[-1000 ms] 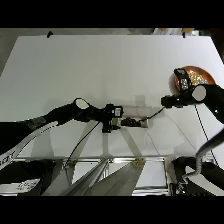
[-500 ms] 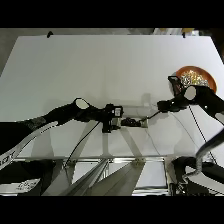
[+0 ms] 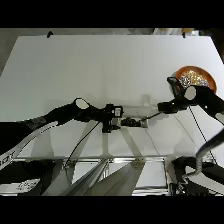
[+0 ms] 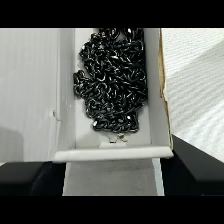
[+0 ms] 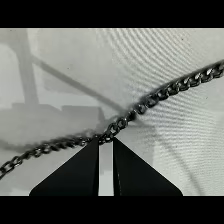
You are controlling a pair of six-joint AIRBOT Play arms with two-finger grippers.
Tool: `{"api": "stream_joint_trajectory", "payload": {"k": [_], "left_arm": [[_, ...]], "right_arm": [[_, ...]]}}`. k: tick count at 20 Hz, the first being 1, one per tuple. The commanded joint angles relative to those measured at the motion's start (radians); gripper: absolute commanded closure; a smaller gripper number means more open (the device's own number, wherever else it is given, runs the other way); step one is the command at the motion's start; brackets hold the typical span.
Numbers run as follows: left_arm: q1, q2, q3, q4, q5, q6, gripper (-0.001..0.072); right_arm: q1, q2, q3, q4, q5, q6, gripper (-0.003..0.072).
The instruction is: Fold the box and place the chain.
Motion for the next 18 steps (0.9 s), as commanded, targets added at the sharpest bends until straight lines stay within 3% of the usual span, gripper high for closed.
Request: {"api": "stream_joint_trajectory", "payload": {"k": [1, 6, 13, 18], "left_arm": [[0.0, 0.001, 0.0, 0.0, 0.0, 0.0, 0.0559], [0.0, 0.001, 0.0, 0.0, 0.0, 0.0, 0.0559], [0.0, 0.001, 0.0, 0.0, 0.0, 0.0, 0.0559], [0.0, 0.001, 0.0, 0.0, 0.0, 0.0, 0.0559]], "right_arm": [[0.0, 0.095, 0.001, -0.004, 0.082, -0.045, 0.0673], [0.0, 0.259, 0.001, 0.032, 0.175, -0.064, 0.0673], [0.042, 0.397, 0.001, 0.344, 0.266, -0.177, 0.0673], [0.172, 0.4, 0.001, 0.522, 0.234, -0.205, 0.0672]]}}
